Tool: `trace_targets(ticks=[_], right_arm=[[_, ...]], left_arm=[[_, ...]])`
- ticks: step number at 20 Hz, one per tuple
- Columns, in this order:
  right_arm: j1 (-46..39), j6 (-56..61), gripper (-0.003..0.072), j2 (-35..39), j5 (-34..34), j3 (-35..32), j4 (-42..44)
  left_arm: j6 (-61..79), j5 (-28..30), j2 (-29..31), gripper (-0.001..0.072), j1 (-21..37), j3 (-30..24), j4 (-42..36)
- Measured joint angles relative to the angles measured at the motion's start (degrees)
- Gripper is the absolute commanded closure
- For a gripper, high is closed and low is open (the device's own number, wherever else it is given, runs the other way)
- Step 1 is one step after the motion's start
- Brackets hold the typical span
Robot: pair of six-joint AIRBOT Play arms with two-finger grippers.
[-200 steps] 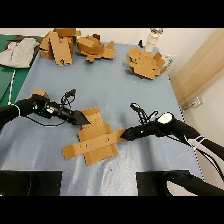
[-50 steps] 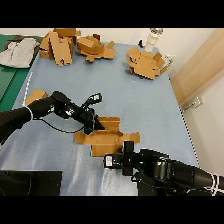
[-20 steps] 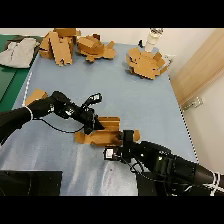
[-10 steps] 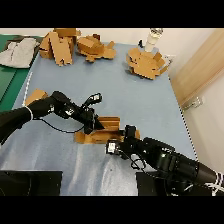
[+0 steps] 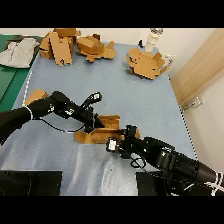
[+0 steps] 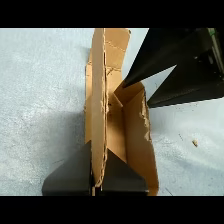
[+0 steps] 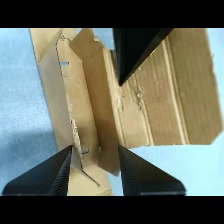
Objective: Fold the box.
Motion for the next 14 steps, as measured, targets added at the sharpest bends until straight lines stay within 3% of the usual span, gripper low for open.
trace_targets(ticks=[4, 6, 9, 10, 14], right_arm=[[0.0, 0.0, 0.0225, 0.0, 0.0, 0.0, 1.5], [0.1, 0.0, 0.0074, 0.0, 0.0, 0.0, 1.6], [0.1, 0.0, 0.0069, 0.0, 0.0, 0.0, 2.0], [0.1, 0.2, -0.0034, 0.0, 0.0, 0.0, 2.3], [0.0, 1.9, -0.0034, 0.0, 0.0, 0.0, 2.5]], left_arm=[[0.0, -0.2, 0.0, 0.0698, 0.0, 0.0, 0.0], [0.0, -0.2, 0.0, 0.0698, 0.0, 0.0, 0.0], [0.0, -0.3, 0.0, 0.0698, 0.0, 0.0, 0.0], [0.0, -0.3, 0.0, 0.0697, 0.0, 0.0, 0.0], [0.0, -0.4, 0.0, 0.0697, 0.0, 0.0, 0.0]])
